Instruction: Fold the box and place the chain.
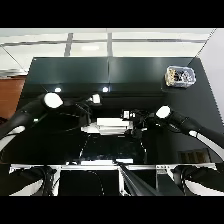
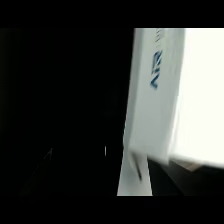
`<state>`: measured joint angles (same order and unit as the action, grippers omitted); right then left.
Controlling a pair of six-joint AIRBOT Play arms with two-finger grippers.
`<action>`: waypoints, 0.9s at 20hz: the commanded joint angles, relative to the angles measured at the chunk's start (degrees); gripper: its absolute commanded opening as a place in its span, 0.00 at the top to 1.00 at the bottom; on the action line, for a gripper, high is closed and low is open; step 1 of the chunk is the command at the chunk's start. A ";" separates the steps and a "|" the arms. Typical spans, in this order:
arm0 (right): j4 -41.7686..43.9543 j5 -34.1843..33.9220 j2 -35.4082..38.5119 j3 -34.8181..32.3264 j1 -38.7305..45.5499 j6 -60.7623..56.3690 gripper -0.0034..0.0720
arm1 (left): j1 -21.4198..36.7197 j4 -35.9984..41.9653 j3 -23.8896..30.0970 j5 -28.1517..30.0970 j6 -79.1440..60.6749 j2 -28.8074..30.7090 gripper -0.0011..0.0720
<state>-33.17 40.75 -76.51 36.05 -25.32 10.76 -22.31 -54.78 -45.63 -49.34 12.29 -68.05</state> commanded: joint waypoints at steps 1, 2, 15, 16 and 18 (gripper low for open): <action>0.07 -0.02 -0.02 -0.02 -0.04 -0.02 0.33 | 4.76 -8.94 -0.02 -12.57 20.63 7.13 0.03; 0.07 -0.02 -0.02 -0.02 -0.04 -0.02 0.33 | 5.75 -7.91 0.00 -17.20 26.29 7.32 0.05; 0.02 0.07 0.00 -0.02 -0.04 0.00 0.77 | -3.85 37.29 6.05 12.20 11.26 2.54 0.95; 0.02 0.09 0.00 -0.02 -0.04 0.00 0.77 | -3.56 36.72 5.66 15.93 9.99 2.27 0.95; 0.02 0.09 0.00 -0.02 -0.04 0.00 0.77 | -2.91 34.07 5.55 18.75 10.25 -0.07 0.95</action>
<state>-33.15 40.80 -76.51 36.05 -25.32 10.76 -25.65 -22.55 -39.46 -39.62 26.81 -66.32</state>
